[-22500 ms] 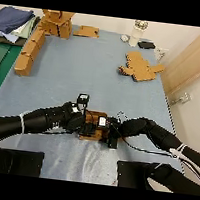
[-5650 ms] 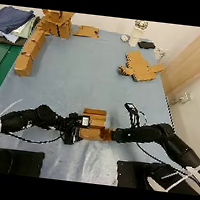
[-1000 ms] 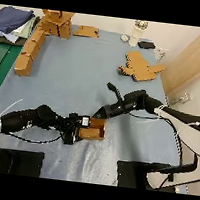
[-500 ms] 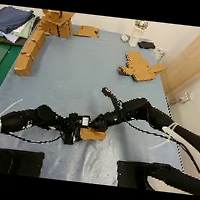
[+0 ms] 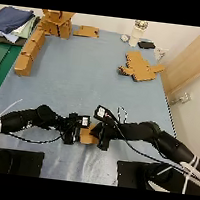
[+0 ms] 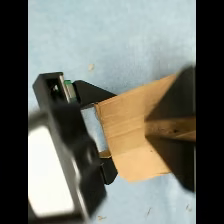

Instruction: Fold the box.

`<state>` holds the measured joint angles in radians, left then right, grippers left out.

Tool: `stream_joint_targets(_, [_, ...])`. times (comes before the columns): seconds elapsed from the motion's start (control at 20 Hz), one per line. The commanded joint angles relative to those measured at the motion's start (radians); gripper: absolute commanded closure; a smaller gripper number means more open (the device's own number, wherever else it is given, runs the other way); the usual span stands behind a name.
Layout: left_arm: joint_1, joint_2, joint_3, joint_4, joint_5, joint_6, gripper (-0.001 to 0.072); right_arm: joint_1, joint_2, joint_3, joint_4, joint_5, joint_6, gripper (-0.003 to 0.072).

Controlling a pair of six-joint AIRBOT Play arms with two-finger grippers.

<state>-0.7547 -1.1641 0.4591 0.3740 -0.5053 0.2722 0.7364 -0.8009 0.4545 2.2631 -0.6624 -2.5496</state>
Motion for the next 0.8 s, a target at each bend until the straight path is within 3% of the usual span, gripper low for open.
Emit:
stream_joint_targets(0.0, [0.0, 0.0, 0.001, 0.0, 0.0, 0.0, 0.0203, 0.077, 0.098, -0.03, -0.168, 0.078, -0.003, 0.0222])
stream_joint_targets(0.15, [0.0, 0.0, 0.001, 0.0, 0.0, 0.0, 0.0203, 0.082, 0.106, -0.03, -0.268, 0.06, -0.011, 0.0222])
stream_joint_targets(0.35, [0.0, 0.0, 0.001, 0.0, 0.0, 0.0, 0.0202, 0.082, 0.104, -0.03, -0.278, -0.021, -0.09, 0.0222])
stream_joint_targets(0.75, [0.0, 0.0, 0.001, 0.0, 0.0, 0.0, 0.0203, 0.147, 0.058, -0.032, -0.354, 0.039, -0.14, 0.0221])
